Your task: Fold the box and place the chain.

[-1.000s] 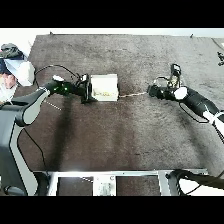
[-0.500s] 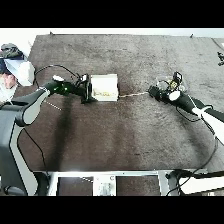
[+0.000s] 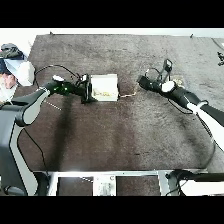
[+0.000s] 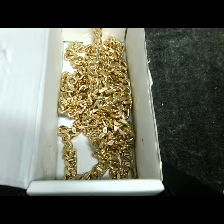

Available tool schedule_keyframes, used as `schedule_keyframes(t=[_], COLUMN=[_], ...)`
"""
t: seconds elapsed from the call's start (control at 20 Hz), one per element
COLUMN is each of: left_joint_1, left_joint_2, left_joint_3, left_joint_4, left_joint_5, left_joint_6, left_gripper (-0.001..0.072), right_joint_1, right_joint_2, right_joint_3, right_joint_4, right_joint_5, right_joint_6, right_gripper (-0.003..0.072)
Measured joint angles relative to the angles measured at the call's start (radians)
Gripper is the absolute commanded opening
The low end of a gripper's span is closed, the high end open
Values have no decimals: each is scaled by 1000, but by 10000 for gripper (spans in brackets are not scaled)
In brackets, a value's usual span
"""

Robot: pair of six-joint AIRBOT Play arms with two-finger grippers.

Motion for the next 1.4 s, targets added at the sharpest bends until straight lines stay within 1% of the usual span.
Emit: schedule_keyframes(t=[0.1, 0.2, 0.3, 0.4, 0.6, 0.9, 1.1, 1.4], left_joint_1=[0, 0, 0, 0, 0, 0, 0, 0], left_joint_2=[0, 0, 0, 0, 0, 0, 0, 0], left_joint_3=[0, 0, 0, 0, 0, 0, 0, 0], left_joint_4=[0, 0, 0, 0, 0, 0, 0, 0], left_joint_5=[0, 0, 0, 0, 0, 0, 0, 0], left_joint_6=[0, 0, 0, 0, 0, 0, 0, 0], left_gripper=[348, 348, 348, 348, 348, 348, 348, 348], right_joint_1=[80, 147, 213, 266, 341, 390, 398, 376], right_joint_2=[97, 164, 198, 207, 176, 93, 62, 42], right_joint_3=[4, 8, 22, 48, 111, 203, 219, 215], right_joint_4=[5, 5, 1, 1, -4, -22, -49, -82], right_joint_5=[0, -24, -32, -65, -95, -108, -96, -35], right_joint_6=[-52, -83, -104, -116, -128, -139, -141, -142], right_gripper=[-11, -11, -11, -11, -11, -11, -11, -11])
